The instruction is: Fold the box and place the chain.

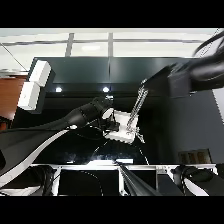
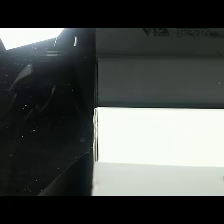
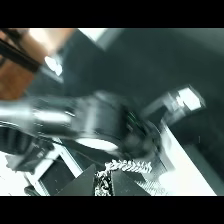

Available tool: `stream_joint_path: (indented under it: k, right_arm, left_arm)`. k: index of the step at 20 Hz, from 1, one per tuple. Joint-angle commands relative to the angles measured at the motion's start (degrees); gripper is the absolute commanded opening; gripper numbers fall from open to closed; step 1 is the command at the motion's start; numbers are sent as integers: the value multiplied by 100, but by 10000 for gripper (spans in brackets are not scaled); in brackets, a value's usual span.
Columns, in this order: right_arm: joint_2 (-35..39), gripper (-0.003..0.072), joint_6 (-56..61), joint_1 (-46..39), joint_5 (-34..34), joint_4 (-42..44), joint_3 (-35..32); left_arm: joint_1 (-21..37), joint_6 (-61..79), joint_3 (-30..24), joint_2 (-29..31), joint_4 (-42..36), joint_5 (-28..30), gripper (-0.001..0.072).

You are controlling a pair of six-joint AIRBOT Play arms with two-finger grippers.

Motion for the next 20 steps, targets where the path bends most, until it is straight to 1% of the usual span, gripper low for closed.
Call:
stream_joint_path:
  k: [1, 3, 5, 8, 10, 12, 15, 16, 17, 18, 20]
  right_arm:
    - [2, 9, -7, 48, -481, -103, -1239]
    - [2, 9, -7, 52, -789, 79, -2020]
    - [-7, 10, -55, 190, -1266, 291, -2789]
    - [-90, 11, -70, 575, -1943, 280, -3600]
    - [-120, 17, -70, 645, -2192, 87, -3877]
    - [-120, 18, -72, 638, -2184, -249, -3901]
    - [-120, 18, -293, 592, -2031, -321, -3901]
    - [-120, 51, -350, 579, -1963, -323, -3901]
    - [-120, 337, -376, 570, -1899, -328, -3897]
    - [-118, 571, -498, 551, -1766, -389, -3873]
    - [-15, 571, -798, 251, -1414, -525, -3827]
  left_arm:
    - [4, 2, 4, -4, 0, 0, 27]
    - [4, 2, 4, -4, 0, 0, 27]
    - [4, 2, 4, -4, 0, 0, 27]
    - [4, 2, 4, -4, 0, 0, 27]
    - [4, 2, 4, -4, 0, 4, 27]
    - [4, 2, 4, -4, 0, 2, 27]
    - [4, 2, 4, -4, -2, 4, 27]
    - [4, 2, 4, -4, -2, 2, 27]
    - [4, 2, 4, -4, 0, 2, 27]
    - [4, 2, 4, -4, 0, 0, 27]
    - [4, 2, 4, -4, -2, 0, 27]
